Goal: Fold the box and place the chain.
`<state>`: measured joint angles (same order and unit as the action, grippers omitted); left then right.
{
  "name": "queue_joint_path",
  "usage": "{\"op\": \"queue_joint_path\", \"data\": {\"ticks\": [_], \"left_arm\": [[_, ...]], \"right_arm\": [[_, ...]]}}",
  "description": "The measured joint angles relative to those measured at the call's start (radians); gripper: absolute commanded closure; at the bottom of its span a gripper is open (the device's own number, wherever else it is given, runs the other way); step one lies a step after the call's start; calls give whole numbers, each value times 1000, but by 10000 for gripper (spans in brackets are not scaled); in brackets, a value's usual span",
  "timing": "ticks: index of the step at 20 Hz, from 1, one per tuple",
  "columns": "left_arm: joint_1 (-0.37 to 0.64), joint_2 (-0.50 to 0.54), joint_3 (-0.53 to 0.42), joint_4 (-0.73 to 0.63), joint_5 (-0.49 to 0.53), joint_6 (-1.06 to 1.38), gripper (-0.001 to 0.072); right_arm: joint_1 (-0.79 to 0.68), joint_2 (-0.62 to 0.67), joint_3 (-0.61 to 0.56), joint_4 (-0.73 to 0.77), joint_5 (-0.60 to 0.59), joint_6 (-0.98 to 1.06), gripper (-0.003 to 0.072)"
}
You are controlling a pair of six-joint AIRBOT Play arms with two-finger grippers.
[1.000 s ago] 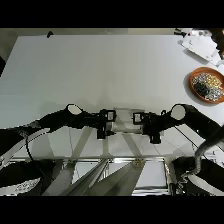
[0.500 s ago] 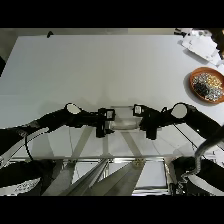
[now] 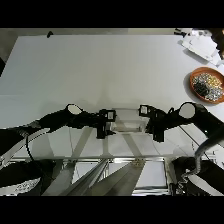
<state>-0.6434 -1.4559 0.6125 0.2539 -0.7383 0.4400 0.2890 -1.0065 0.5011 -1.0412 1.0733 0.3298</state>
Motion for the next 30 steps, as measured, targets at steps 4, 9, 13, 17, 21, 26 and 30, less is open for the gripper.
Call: {"op": "queue_joint_path", "data": {"ticks": [4, 9, 13, 17, 21, 26, 30], "left_arm": [[0, 0, 0, 0, 1, 0, 431], [0, 0, 0, 1, 1, 1, 431], [0, 0, 0, 1, 1, 1, 431], [0, 0, 0, 0, 4, 0, 431], [0, 0, 0, 3, 1, 2, 431], [0, 0, 0, 2, 1, 2, 431], [0, 0, 0, 1, 1, 1, 431]], "right_arm": [[-35, 12, -32, -6, 31, -4, 510], [-47, 14, -48, 76, -16, -69, 513], [-48, 3, -51, 129, -67, -111, 513], [-40, -2, -51, 174, -86, -137, 524], [3, -20, -51, 199, -128, -148, 571], [27, -68, -51, 242, -163, -151, 666], [32, -83, -51, 308, -179, -183, 438]]}}
